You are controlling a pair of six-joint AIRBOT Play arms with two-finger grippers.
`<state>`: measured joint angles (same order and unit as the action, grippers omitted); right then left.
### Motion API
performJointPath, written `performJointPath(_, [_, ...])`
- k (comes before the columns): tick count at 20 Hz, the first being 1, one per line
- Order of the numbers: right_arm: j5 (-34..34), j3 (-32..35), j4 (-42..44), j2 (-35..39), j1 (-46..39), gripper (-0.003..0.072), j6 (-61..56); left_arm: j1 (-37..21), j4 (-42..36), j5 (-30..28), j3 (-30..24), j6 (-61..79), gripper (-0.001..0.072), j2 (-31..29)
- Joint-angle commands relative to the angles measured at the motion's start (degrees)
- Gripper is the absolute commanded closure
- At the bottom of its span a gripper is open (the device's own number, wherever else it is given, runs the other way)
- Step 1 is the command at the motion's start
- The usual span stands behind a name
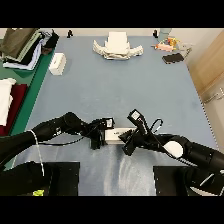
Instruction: Fold the box.
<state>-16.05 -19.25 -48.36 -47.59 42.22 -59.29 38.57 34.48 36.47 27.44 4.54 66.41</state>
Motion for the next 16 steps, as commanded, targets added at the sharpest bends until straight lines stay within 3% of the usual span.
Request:
performJointPath(1, [0.55, 2.56, 1.05, -1.77, 1.01, 0.0685, -0.07, 0.02, 0.00, 0.00, -0.02, -0.02, 0.0191, 0.02])
performJointPath(10, [1.49, 2.56, 1.31, -3.15, 1.01, 0.0685, -0.09, 0.02, 0.00, -0.02, -0.02, -0.02, 0.0191, 0.02])
performJointPath(16, [2.29, 0.04, 1.27, 2.40, 0.96, 0.0683, -0.33, 0.02, 0.00, 0.00, -0.02, -0.02, 0.0191, 0.02])
